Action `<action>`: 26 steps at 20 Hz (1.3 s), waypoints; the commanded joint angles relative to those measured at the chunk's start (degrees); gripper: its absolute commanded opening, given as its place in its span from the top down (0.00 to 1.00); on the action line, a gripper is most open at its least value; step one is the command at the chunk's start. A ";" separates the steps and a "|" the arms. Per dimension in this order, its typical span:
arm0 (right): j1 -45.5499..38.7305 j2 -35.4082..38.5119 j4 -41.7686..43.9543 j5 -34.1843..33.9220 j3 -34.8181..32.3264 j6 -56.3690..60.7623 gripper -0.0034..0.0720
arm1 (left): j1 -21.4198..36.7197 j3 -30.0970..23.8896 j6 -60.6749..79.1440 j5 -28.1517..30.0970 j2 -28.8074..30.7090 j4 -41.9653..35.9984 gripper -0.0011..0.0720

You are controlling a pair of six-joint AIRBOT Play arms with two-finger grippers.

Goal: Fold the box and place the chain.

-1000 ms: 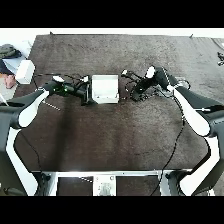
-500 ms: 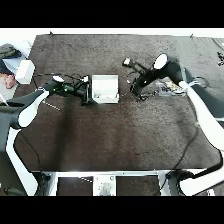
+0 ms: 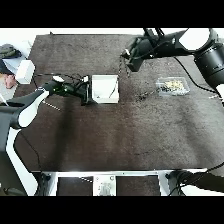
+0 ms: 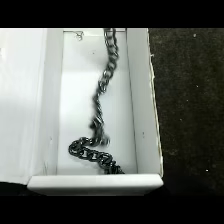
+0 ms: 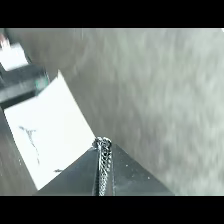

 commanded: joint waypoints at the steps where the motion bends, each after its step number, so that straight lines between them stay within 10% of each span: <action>1: 4.72 0.28 -1.36 -6.64 3.58 0.96 1.00 | -0.02 0.04 0.02 0.00 0.04 0.02 0.71; 15: 8.24 -16.37 -9.18 3.82 6.95 15.87 0.99 | -0.02 0.04 0.00 0.00 0.04 0.02 0.71; 17: 7.04 -18.12 -15.54 5.40 6.93 20.50 0.46 | -0.02 0.04 0.00 0.00 0.04 0.00 0.71; 20: 1.90 -18.67 -15.50 11.98 6.64 21.79 0.61 | -0.02 0.04 0.02 0.00 0.04 0.02 0.71; 26: -11.04 -18.67 -9.92 17.62 -3.58 15.76 0.59 | -0.02 0.04 0.02 0.00 0.04 0.00 0.71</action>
